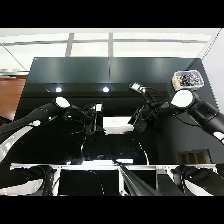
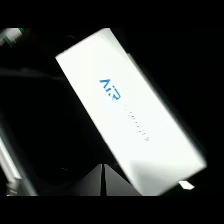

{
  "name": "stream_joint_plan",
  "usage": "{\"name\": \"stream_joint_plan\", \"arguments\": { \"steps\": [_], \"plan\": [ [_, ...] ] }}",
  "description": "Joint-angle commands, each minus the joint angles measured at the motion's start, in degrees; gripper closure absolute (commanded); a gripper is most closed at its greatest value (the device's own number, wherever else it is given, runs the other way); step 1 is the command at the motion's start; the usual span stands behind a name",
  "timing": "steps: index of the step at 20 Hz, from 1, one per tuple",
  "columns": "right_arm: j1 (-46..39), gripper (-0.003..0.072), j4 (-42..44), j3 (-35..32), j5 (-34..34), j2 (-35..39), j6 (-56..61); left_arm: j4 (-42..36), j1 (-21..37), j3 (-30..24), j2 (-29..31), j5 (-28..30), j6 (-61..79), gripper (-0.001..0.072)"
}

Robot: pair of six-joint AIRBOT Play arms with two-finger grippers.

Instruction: Fold the box and place the chain.

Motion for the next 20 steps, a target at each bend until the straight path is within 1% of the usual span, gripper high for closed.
{"name": "stream_joint_plan", "arguments": {
  "steps": [1,3,4,5,8,11,12,15,20],
  "plan": [
    [-0.3,0.067,14.9,-4.2,-1.6,-0.2,9.2,0.0,0.0,0.0,0.0,0.0,0.0,0.0246],
    [-0.3,0.067,22.7,-8.5,-7.5,-1.6,9.7,0.0,0.0,0.0,0.0,0.0,0.0,0.0246],
    [-0.3,0.067,24.2,-10.1,-10.8,-2.1,10.6,0.0,0.0,0.0,0.0,0.1,0.0,0.0245],
    [-0.3,0.067,24.7,-11.2,-13.3,-2.3,10.7,0.0,0.0,0.0,0.0,0.0,0.0,0.0245],
    [-0.3,0.067,21.4,-12.6,-16.4,-2.5,11.8,-0.1,0.0,0.0,0.0,0.0,0.0,0.0245],
    [-0.2,0.067,11.1,-13.5,-17.0,-2.6,18.1,-0.1,0.0,0.0,0.0,0.0,0.0,0.0245],
    [-0.2,0.067,9.9,-13.6,-16.8,-2.6,18.2,-0.1,0.0,0.0,0.0,0.0,0.0,0.0245],
    [-0.3,0.067,9.9,-13.6,-17.5,-2.6,18.1,-0.1,0.0,0.0,0.0,0.0,0.0,0.0245],
    [-0.3,0.067,10.4,-13.1,-16.0,-2.5,17.9,-0.1,0.0,0.0,0.0,-0.3,0.0,0.0245]
  ]
}}
